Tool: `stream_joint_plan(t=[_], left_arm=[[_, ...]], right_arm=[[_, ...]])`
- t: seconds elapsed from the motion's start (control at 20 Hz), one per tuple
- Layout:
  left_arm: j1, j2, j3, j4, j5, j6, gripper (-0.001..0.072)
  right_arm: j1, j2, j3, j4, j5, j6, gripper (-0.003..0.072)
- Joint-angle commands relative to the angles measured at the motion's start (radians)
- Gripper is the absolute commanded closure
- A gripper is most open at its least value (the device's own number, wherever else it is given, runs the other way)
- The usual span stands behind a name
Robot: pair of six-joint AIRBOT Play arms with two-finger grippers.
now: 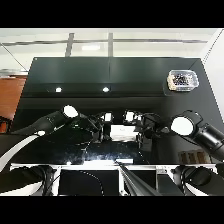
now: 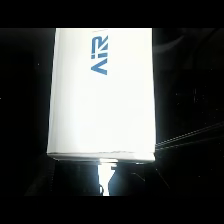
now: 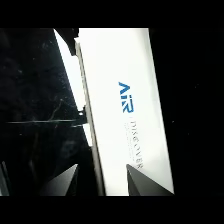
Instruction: Fold the box and place the chain.
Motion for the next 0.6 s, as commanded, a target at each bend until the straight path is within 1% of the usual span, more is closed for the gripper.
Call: stream_joint_plan(t=[0.0,0.05,0.1,0.15,0.2,0.3,0.4,0.55], left_arm=[[0.000,-0.001,0.000,0.000,0.001,-0.002,0.0427],[0.000,-0.001,0.000,0.000,0.001,-0.002,0.0426],[0.000,-0.001,0.000,0.000,0.001,-0.002,0.0427],[0.000,-0.001,0.000,0.000,0.001,-0.002,0.0427],[0.000,-0.001,0.000,0.000,0.001,-0.002,0.0427],[0.000,-0.001,0.000,0.000,0.001,-0.002,0.0427],[0.000,-0.001,0.000,0.000,0.001,-0.002,0.0427],[0.000,-0.001,0.000,0.000,0.002,-0.002,0.0427]], right_arm=[[-0.016,0.048,0.007,-0.028,0.083,0.166,0.0396],[-0.041,0.063,0.007,-0.046,0.095,0.247,0.0581],[-0.084,0.074,0.007,-0.049,0.105,0.331,0.0641],[-0.135,0.075,0.006,-0.023,0.104,0.426,0.0641],[-0.182,0.074,0.002,0.037,0.094,0.467,0.0641],[-0.271,0.073,-0.032,0.242,0.050,0.468,0.0642],[-0.337,0.061,-0.092,0.465,0.023,0.472,0.0643],[-0.353,0.022,-0.196,0.701,0.012,0.471,0.0644]])
